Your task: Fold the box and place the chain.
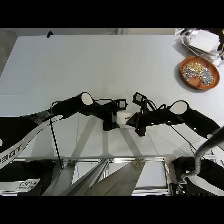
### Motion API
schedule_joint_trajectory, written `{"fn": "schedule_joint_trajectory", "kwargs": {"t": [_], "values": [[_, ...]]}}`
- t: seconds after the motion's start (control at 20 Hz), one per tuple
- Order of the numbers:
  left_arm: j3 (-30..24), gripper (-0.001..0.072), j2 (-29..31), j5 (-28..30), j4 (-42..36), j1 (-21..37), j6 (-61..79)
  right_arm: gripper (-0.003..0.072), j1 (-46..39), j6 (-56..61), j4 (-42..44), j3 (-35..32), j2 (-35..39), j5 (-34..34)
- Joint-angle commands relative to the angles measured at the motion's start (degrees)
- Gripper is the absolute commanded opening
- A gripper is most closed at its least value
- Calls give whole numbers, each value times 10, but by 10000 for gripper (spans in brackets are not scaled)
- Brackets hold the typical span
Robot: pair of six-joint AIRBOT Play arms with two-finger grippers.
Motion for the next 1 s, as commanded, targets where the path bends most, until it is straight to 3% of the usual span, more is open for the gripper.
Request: {"fn": "schedule_joint_trajectory", "kwargs": {"t": [0.0, 0.25, 0.5, 0.65, 0.8, 0.95], "values": [[1, 314, 0, -1, -1, 1, -2, 7, 0, -10, 5, -6, 0, -15], [1, 314, 0, -1, -1, 1, -2, 11, 0, -3, 15, 9, 11, -14], [1, 314, 0, -1, -1, 1, -2, 11, 0, 88, -14, 66, 81, -3], [1, 314, 0, -1, -1, 1, -2, 11, 0, 221, -154, 97, 133, 10], [1, 314, 0, -1, -1, 1, -2, 11, 0, 414, -355, 103, 187, 38], [1, 314, 0, -1, -1, 1, -2, 11, 0, 548, -517, 103, 207, 151]]}}
